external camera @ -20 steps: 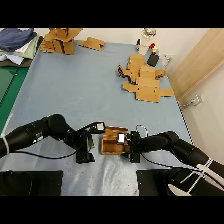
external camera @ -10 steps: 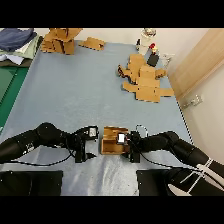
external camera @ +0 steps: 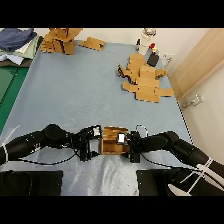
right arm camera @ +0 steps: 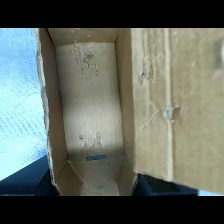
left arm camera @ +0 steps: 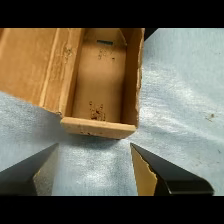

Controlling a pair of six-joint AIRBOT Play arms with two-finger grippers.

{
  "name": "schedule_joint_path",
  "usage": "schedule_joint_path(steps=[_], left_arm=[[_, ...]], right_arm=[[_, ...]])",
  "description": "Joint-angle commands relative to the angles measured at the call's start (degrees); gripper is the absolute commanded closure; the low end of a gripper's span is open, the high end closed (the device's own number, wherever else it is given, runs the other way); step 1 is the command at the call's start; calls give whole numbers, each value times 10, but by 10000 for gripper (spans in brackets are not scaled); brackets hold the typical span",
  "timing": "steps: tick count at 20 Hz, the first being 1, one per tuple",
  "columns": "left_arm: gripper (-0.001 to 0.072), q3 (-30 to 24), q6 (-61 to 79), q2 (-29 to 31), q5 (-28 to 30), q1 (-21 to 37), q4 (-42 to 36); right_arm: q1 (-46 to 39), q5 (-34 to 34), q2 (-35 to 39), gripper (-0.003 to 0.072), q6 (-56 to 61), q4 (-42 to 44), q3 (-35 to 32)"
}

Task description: Fold the box.

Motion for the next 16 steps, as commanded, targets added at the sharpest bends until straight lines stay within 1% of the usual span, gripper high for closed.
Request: schedule_joint_path(steps=[1,6,16], left_arm=[[17,2,38,-13,3,-1,-32],[16,13,80,-34,-6,-1,-70],[17,20,87,-52,-14,-2,-76]], right_arm=[[0,0,0,182,0,0,0],[0,0,0,181,0,0,0],[0,0,0,182,0,0,0]])
